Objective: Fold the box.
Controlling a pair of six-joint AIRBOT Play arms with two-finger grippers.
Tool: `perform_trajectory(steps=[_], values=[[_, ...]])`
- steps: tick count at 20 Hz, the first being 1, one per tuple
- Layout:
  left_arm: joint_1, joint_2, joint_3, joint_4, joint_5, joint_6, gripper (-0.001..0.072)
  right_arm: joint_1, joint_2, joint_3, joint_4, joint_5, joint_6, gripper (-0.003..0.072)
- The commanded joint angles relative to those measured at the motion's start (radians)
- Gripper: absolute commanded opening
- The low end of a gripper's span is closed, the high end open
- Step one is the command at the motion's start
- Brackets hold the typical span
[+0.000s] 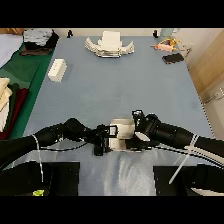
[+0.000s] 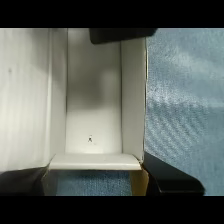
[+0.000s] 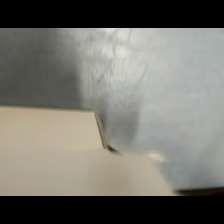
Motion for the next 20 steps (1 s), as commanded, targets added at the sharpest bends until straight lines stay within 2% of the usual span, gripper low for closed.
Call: perform_trajectory(steps=[1,4,8,9,11,12,14,16,20], values=[[0.000,0.000,0.000,-0.002,0.000,-0.005,0.0502,0.008,0.011,0.040,-0.004,0.031,-0.013,0.0452],[0.000,0.000,0.000,-0.002,0.000,-0.005,0.0502,0.008,0.039,0.092,-0.014,0.119,-0.015,0.0468],[0.000,0.000,0.000,-0.002,0.000,-0.005,0.0502,0.005,0.106,0.155,-0.116,0.192,-0.015,0.0468],[0.000,0.000,0.000,-0.002,0.000,-0.005,0.0502,-0.003,0.124,0.165,-0.138,0.196,-0.018,0.0433],[0.000,0.000,0.000,-0.002,0.000,-0.005,0.0502,-0.061,0.153,0.171,-0.138,0.206,-0.076,0.0108],[0.000,0.000,0.000,-0.002,0.000,-0.005,0.0502,-0.111,0.159,0.171,-0.128,0.213,-0.120,0.0004],[0.000,0.000,0.000,-0.002,0.000,-0.005,0.0502,-0.225,0.158,0.171,-0.087,0.197,-0.223,0.0004],[0.000,0.000,0.000,-0.002,0.000,-0.005,0.0502,-0.369,0.147,0.171,0.016,0.132,-0.362,0.0003],[0.000,0.000,0.000,-0.002,0.000,-0.005,0.0502,-0.637,0.035,0.171,0.356,0.066,-0.681,0.0004]])
